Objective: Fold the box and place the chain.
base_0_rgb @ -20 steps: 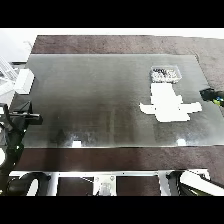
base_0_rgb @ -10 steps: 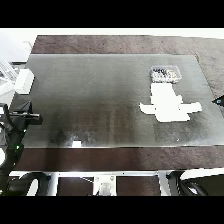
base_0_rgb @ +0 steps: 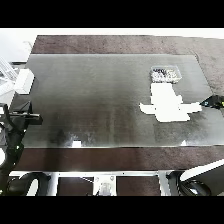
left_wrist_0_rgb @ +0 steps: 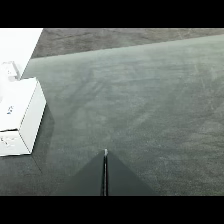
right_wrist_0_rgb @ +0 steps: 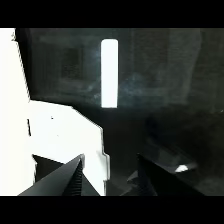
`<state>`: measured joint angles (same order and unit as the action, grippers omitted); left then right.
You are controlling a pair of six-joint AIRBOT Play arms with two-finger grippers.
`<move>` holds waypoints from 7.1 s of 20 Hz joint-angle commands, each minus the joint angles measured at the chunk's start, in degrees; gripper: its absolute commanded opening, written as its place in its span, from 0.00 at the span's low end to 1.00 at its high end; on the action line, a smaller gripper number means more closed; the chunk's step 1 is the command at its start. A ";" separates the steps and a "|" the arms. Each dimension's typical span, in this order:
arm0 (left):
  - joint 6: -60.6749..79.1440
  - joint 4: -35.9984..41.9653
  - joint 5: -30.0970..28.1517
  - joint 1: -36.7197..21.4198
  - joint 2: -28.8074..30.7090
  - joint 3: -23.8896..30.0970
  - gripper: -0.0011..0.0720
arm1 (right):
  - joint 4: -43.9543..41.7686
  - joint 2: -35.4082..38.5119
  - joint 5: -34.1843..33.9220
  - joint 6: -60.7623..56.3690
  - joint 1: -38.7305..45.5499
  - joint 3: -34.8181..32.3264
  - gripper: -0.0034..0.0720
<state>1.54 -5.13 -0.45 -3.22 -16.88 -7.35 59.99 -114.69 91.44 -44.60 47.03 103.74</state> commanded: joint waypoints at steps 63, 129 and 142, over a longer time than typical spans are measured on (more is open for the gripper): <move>0.02 -0.02 2.86 0.02 0.04 -0.02 0.06 | -35.63 6.08 -34.38 -3.43 -50.14 -24.83 0.04; -45.86 -27.41 58.53 7.76 -102.36 -96.78 0.60 | -37.00 6.25 -31.21 -6.73 -50.10 -24.68 0.04; -52.33 -39.85 59.74 7.78 -104.17 -102.05 0.60 | -37.00 6.25 -31.21 -6.58 -50.10 -24.68 0.04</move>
<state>-49.71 -43.72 58.63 4.62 -120.05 -109.16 22.98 -108.49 60.23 -51.18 -3.07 79.09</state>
